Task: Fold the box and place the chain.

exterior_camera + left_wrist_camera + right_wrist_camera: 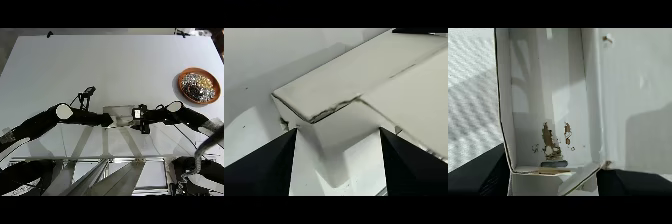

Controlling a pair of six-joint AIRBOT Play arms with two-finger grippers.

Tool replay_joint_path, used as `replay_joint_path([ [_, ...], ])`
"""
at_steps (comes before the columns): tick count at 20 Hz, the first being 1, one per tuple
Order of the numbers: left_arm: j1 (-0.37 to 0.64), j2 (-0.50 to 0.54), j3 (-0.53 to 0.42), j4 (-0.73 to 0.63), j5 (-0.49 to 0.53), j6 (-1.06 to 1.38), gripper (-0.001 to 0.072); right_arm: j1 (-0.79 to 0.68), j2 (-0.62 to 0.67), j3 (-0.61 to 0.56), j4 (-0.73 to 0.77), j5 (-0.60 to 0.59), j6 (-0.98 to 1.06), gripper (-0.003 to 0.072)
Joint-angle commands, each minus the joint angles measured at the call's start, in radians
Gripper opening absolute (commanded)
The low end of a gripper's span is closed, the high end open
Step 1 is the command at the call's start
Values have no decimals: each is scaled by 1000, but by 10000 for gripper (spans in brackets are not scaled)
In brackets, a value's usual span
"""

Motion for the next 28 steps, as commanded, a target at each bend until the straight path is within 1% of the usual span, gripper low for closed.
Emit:
replay_joint_path([
  [1, -13, -19, 21, 12, -3, -42, 575, 0, 0, 0, 1, 1, 0, 336],
  [3, -13, -19, 21, 25, -3, -48, 574, 0, 0, 0, 1, 1, 0, 336],
  [6, -17, -27, 43, 132, -26, -162, 574, 0, 0, 0, 1, 1, 0, 336],
  [8, -18, -38, 87, 251, -74, -282, 565, 0, 0, 0, 1, 1, 0, 336],
  [10, -36, -53, 150, 374, -122, -390, 558, 0, 0, 0, 1, 1, 0, 336],
  [12, -64, -80, 211, 452, -159, -470, 558, 0, 0, 0, 1, 1, 0, 336],
  [15, -113, -156, 290, 476, -214, -560, 556, 0, 0, 0, 1, 1, 0, 336],
  [18, -157, -212, 340, 490, -261, -631, 555, 0, 0, 0, 1, 1, 0, 336],
  [22, -173, -223, 350, 602, -322, -792, 555, 0, 0, 0, 1, 1, 0, 336],
  [26, -186, -223, 350, 657, -323, -867, 553, 0, 0, 0, 1, 1, 0, 336],
  [28, -191, -223, 350, 687, -321, -889, 418, 0, 0, 0, 1, 0, 0, 336],
])
